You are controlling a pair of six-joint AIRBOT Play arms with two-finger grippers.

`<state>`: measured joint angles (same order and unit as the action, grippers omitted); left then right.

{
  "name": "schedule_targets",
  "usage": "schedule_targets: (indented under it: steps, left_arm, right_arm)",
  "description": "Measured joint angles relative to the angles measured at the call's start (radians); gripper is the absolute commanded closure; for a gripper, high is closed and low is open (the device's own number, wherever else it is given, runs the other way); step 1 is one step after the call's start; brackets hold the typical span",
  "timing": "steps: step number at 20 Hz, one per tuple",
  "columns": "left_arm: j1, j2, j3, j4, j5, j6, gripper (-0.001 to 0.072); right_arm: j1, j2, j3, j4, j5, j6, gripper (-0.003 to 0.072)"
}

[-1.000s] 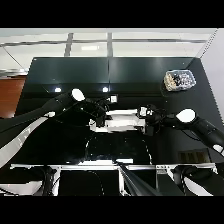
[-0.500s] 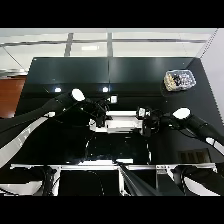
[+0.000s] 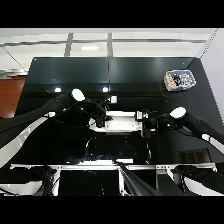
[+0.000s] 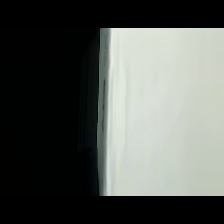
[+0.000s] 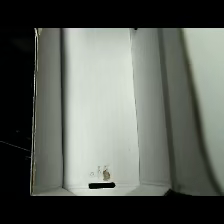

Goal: Fold the box and place the chain.

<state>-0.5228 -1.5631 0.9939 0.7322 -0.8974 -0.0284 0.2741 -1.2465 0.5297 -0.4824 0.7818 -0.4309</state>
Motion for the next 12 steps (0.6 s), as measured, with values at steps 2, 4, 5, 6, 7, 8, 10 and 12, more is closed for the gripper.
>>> schedule_targets:
  steps: [2, 4, 5, 6, 7, 8, 10, 12]
  left_arm:
    - [0.000, 0.000, 0.000, 0.000, 0.000, 0.000, 0.0684]
    - [0.000, 0.000, 0.000, 0.000, 0.001, 0.000, 0.0684]
    - [0.000, 0.000, 0.000, 0.000, 0.001, 0.000, 0.0684]
    - [0.000, 0.000, 0.000, 0.000, 0.002, 0.000, 0.0684]
    - [0.000, 0.000, 0.000, 0.000, 0.002, -0.001, 0.0684]
    - [0.000, 0.000, 0.000, 0.000, 0.003, -0.001, 0.0684]
    - [0.000, 0.000, 0.000, 0.000, 0.003, -0.001, 0.0684]
    - [0.000, 0.000, 0.000, 0.000, 0.002, 0.000, 0.0684]
  right_arm:
    - [0.012, -0.007, 0.005, -0.026, -0.006, 0.021, 0.0014]
    - [0.019, -0.011, 0.009, -0.045, -0.013, 0.039, 0.0014]
    - [0.021, -0.014, 0.010, -0.050, -0.018, 0.046, 0.0014]
    - [0.023, -0.015, 0.012, -0.056, -0.022, 0.055, 0.0014]
    - [0.024, -0.016, 0.013, -0.058, -0.026, 0.064, 0.0014]
    - [0.026, -0.017, 0.014, -0.061, -0.029, 0.070, 0.0015]
    - [0.027, -0.019, 0.016, -0.063, -0.034, 0.080, 0.0067]
    - [0.028, -0.019, 0.016, -0.065, -0.036, 0.086, 0.0143]
